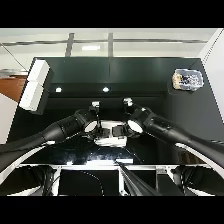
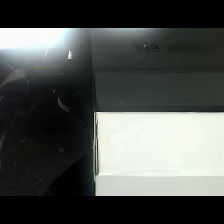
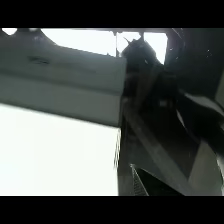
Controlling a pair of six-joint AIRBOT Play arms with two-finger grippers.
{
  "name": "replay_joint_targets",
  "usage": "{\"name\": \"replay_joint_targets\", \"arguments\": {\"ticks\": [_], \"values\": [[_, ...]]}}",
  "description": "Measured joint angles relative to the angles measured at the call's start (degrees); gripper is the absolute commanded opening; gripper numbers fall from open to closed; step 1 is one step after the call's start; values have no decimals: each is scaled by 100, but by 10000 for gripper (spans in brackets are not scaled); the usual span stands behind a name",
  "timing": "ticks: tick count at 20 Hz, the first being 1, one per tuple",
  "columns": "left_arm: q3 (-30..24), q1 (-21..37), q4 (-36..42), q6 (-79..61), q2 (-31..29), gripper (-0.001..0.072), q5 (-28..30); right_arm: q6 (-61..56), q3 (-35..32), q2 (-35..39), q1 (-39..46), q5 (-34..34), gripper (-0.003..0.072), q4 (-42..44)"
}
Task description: Fold the box and place the chain.
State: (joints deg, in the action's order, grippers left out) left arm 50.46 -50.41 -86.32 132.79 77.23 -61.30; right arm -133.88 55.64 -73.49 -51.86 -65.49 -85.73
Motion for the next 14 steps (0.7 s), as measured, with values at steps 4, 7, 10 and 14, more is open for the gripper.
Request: {"name": "replay_joint_targets", "arguments": {"ticks": [4, 7, 10, 14], "values": [[0, 0, -22, 0, 0, 31, -39, 350, 0, 1113, 11, -697, 442, -651], [0, 0, -31, 2, 0, 32, -42, 485, 2, 1923, 221, -1381, 442, -2186], [0, 0, -35, 2, 0, 32, -44, 807, -26, 2312, 984, -1556, 444, -3534], [0, 0, -37, 7, 0, 32, -63, 1167, -321, 2365, 2865, -382, 445, -4089]]}}
